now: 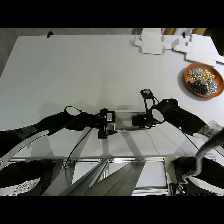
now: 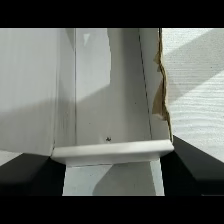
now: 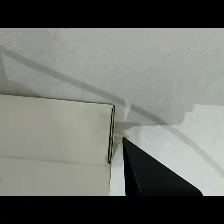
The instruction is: Fold the box and place the chain.
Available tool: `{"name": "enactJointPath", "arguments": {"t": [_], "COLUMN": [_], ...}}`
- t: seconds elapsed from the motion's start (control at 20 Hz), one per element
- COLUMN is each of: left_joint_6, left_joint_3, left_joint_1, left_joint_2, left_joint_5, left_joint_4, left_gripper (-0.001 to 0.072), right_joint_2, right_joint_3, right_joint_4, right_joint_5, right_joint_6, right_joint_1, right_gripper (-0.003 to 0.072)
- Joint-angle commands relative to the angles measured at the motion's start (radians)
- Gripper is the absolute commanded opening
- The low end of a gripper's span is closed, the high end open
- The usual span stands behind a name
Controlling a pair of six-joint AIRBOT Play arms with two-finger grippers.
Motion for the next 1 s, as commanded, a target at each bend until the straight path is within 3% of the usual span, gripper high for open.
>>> {"name": "enactJointPath", "arguments": {"t": [0.0,0.6,0.7,0.8,0.95], "left_joint_6": [0.000,0.000,0.000,0.000,0.000], "left_joint_3": [0.000,0.000,0.000,0.000,0.000], "left_joint_1": [0.000,0.000,0.000,0.000,0.000], "left_joint_2": [0.000,0.000,0.000,0.000,0.000], "left_joint_5": [0.001,0.001,0.001,0.001,0.001], "left_joint_4": [0.002,0.002,0.002,0.002,0.002], "left_gripper": [0.0207,0.0207,0.0207,0.0207,0.0207], "right_joint_2": [0.009,-0.020,-0.027,-0.027,-0.027], "right_joint_3": [0.001,0.000,0.000,0.000,0.000], "right_joint_4": [-0.018,0.009,-0.007,-0.010,-0.010], "right_joint_5": [0.002,0.002,0.002,0.001,0.002], "right_joint_6": [0.019,0.020,0.020,0.020,0.010], "right_joint_1": [0.000,0.008,0.026,0.032,0.032], "right_gripper": [0.0250,0.0247,0.0102,0.0023,0.0013]}}
